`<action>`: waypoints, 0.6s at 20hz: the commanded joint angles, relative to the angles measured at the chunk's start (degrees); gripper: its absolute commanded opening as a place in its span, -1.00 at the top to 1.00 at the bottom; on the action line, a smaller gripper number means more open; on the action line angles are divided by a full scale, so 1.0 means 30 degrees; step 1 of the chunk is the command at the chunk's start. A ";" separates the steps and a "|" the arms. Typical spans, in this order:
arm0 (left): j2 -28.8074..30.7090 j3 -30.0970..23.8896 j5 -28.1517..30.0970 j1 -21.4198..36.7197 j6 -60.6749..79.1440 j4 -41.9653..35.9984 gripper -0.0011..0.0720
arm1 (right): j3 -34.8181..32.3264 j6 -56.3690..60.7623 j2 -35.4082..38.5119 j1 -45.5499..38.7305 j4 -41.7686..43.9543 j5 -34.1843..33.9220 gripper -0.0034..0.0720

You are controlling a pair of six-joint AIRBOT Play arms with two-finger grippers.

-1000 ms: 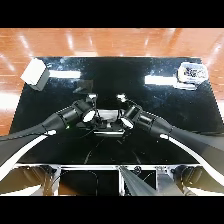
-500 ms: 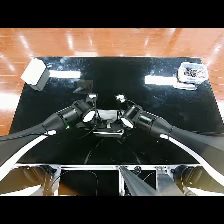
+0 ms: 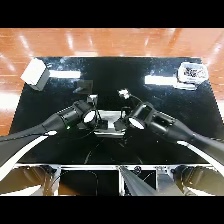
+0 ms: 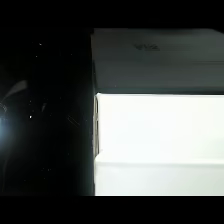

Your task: Fold the box and place the chain.

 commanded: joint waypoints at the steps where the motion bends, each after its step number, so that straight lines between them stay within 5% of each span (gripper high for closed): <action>1: -0.0015 0.0007 -0.0007 0.0007 0.0036 0.0036 0.91 | 0.0000 -0.0386 0.1712 0.0029 -0.0634 0.1916 -0.33; 5: -0.0015 0.0007 -0.0007 0.0007 0.0029 0.0036 0.91 | -0.0073 -0.1923 0.4758 0.0015 -0.1224 0.1938 -0.32; 8: -0.0022 0.0007 -0.0015 0.0007 0.0029 0.0036 0.91 | -0.0029 -0.1880 0.6841 -0.0743 -0.4335 0.3082 -0.32; 12: -0.0022 0.0007 0.0306 0.0007 0.0029 0.0036 0.91 | -0.0029 -0.1683 0.7140 -0.5960 -0.8167 0.1865 -0.32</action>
